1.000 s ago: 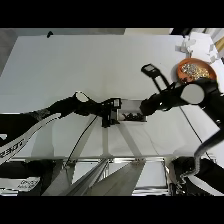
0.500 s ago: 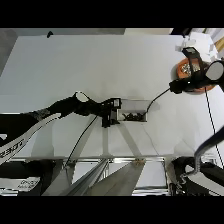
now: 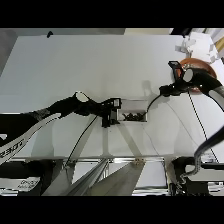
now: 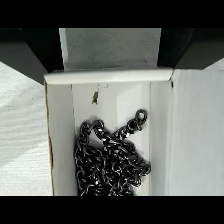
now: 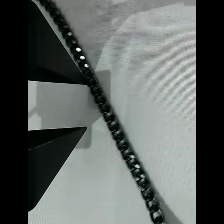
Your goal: Fold the box and place the chain.
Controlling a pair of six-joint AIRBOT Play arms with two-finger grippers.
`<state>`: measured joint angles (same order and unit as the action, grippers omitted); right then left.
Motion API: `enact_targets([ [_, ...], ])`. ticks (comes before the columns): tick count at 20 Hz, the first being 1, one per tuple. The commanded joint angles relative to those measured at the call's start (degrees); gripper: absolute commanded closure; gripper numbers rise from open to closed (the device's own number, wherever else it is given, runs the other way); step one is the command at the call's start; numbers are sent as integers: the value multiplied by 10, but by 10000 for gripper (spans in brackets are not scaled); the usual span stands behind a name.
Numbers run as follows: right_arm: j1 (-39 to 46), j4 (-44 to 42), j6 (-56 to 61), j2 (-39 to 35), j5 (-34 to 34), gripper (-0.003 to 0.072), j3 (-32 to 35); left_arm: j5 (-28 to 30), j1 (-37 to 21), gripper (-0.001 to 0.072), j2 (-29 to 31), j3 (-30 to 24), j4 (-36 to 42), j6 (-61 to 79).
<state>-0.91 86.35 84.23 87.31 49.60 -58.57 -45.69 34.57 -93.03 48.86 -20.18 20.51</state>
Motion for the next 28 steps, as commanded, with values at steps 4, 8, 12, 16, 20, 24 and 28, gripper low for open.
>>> enact_targets([
  [4,-5,-7,13,27,-33,384,0,0,-1,576,0,0,0,0],
  [8,-5,-10,12,7,-16,384,-1,0,-1,576,0,0,0,0],
  [12,-5,-17,13,-11,-10,385,-1,0,-1,576,0,0,0,0],
  [16,-5,-28,13,-10,-10,385,-1,0,-1,576,0,0,0,0],
  [20,-5,-31,14,-10,-19,385,-1,0,0,576,0,0,0,0],
  [24,-5,-62,15,2,-44,389,-1,0,-1,576,0,0,0,0],
  [28,-5,-71,15,23,-34,396,-1,0,-1,576,0,0,0,0],
])
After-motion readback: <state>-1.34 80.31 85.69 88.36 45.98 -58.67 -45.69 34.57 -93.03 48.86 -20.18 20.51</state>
